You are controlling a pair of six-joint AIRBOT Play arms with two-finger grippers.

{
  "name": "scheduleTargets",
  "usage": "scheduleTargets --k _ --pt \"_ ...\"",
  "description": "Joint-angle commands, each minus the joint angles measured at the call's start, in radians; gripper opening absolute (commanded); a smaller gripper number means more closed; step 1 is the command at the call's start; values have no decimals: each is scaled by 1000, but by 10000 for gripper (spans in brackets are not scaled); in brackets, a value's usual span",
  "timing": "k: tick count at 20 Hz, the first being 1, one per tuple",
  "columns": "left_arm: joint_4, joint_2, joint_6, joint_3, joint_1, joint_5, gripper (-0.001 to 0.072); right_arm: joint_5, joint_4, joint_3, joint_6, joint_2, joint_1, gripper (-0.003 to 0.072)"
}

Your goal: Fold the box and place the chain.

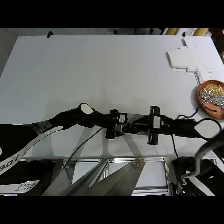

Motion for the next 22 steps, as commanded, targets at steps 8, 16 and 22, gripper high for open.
scheduleTargets --k 8,16,22 --pt "0 0 0 0 1 0 345 83 -212 1 25 17 -23 158" --pt "0 0 0 0 1 0 345 317 -429 -1 73 128 -386 157" --pt "0 0 0 0 1 0 345 275 -440 -54 -43 10 -462 158"
